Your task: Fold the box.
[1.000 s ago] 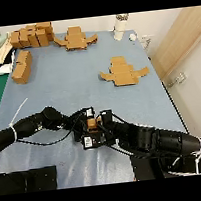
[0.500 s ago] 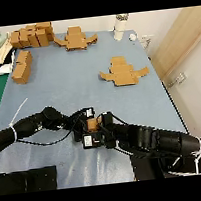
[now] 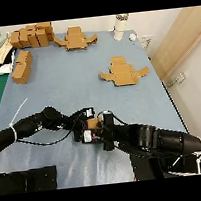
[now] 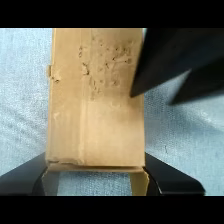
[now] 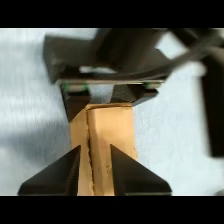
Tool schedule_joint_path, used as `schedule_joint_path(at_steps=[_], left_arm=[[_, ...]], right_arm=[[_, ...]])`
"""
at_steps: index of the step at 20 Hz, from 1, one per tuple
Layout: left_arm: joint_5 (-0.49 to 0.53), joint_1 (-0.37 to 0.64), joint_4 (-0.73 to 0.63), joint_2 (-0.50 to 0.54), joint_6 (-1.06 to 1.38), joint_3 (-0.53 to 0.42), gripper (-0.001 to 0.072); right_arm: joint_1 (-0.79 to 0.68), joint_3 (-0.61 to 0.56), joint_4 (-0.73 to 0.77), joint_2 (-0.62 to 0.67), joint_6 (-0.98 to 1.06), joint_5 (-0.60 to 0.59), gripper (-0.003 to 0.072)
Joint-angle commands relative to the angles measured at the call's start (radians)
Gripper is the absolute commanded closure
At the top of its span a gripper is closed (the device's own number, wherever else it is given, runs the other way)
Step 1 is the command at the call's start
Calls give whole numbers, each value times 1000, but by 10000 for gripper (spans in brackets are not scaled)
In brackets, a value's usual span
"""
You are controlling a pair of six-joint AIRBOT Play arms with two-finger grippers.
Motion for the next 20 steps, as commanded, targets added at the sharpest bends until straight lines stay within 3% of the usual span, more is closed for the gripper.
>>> schedule_joint_path(at_steps=[1,2,3,5,8,11,14,17,20], left_arm=[[0,0,0,0,0,1,338],[0,0,0,0,0,1,337],[0,0,0,0,0,1,338],[1,0,0,0,0,1,337],[0,0,0,0,0,1,337],[0,0,0,0,0,1,338],[1,0,0,0,0,1,338],[0,0,0,0,0,1,337],[1,0,0,0,0,1,337]], right_arm=[[0,60,130,46,407,-103,447],[0,67,188,68,544,-113,650],[-1,66,238,88,640,-114,684],[-6,59,314,113,771,-108,686],[-57,7,417,154,785,-44,687],[-219,-5,636,156,522,-2,687],[-463,-4,983,132,80,-21,687],[-697,20,1258,47,-297,-181,687],[-864,85,1400,-112,-515,-378,686]])
